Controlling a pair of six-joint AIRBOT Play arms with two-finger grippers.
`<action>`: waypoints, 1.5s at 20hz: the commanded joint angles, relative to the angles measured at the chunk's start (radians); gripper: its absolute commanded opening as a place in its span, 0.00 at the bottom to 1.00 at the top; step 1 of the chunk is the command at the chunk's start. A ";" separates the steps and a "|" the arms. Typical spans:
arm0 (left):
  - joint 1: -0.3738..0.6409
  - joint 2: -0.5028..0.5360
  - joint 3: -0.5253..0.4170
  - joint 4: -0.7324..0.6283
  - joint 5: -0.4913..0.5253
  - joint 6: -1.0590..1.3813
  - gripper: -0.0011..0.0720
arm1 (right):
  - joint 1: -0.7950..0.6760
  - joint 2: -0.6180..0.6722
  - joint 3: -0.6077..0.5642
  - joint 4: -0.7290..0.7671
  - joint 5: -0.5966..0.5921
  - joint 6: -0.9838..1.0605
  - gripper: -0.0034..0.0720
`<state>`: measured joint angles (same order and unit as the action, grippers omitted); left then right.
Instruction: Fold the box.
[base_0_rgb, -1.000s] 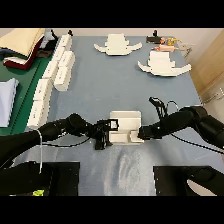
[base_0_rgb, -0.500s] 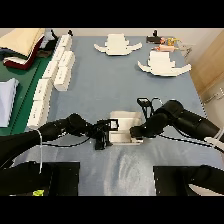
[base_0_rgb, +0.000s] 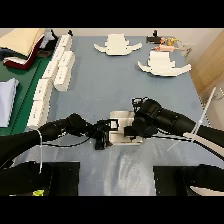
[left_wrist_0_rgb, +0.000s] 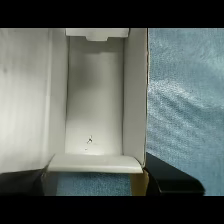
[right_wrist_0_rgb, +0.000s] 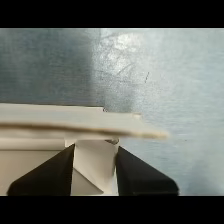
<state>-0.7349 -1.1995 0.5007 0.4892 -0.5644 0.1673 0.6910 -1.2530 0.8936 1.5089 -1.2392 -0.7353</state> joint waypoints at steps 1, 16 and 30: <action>-0.001 0.001 0.000 0.000 0.000 0.000 0.65 | 0.008 -0.053 0.006 -0.008 -0.018 0.048 0.53; -0.001 0.000 0.000 0.000 0.000 0.000 0.65 | 0.015 -0.115 0.006 -0.005 -0.019 0.080 0.05; -0.001 0.000 0.000 0.000 0.000 0.000 0.65 | 0.014 0.017 0.032 0.031 -0.095 0.028 0.45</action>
<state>-0.7353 -1.1992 0.5007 0.4885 -0.5648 0.1658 0.7055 -1.2835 0.9161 1.5528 -1.3048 -0.7048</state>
